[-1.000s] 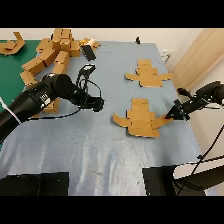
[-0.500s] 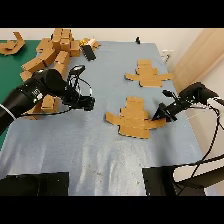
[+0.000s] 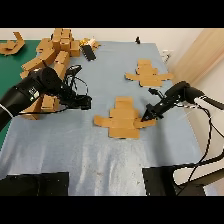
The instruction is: Fold the box.
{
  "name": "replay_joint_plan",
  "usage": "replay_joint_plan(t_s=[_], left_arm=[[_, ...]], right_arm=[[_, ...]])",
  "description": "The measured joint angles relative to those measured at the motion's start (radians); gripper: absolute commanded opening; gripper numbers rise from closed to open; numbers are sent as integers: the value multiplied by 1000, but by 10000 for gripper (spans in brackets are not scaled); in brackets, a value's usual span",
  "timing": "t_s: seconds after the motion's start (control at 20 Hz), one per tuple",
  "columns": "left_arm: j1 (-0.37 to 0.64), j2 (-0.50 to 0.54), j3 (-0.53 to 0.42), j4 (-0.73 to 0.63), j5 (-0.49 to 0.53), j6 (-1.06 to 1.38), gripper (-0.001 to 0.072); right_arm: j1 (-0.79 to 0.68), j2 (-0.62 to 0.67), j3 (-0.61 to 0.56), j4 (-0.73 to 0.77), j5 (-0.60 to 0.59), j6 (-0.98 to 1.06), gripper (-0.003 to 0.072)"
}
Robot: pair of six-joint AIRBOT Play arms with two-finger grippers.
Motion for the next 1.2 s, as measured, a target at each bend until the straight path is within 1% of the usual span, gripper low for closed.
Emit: replay_joint_plan(t_s=[0.15, 0.3, 0.45, 0.65, 0.85, 1.2], left_arm=[[71, -10, -10, -65, -14, 41, 460], [151, -14, -58, -139, -22, 102, 460], [221, -16, -134, -217, -22, 186, 460], [282, -19, -222, -341, -20, 339, 460], [299, -60, -254, -438, 5, 468, 460], [306, -201, -265, -766, 9, 780, 460]], right_arm=[[144, 6, -42, 63, 82, -78, 0], [287, 42, -98, 101, 178, -138, -1], [392, 124, -175, 121, 304, -169, -1], [449, 254, -262, 121, 424, -182, -1], [464, 332, -294, 90, 463, -181, -1], [470, 361, -310, 60, 455, -155, -1]])
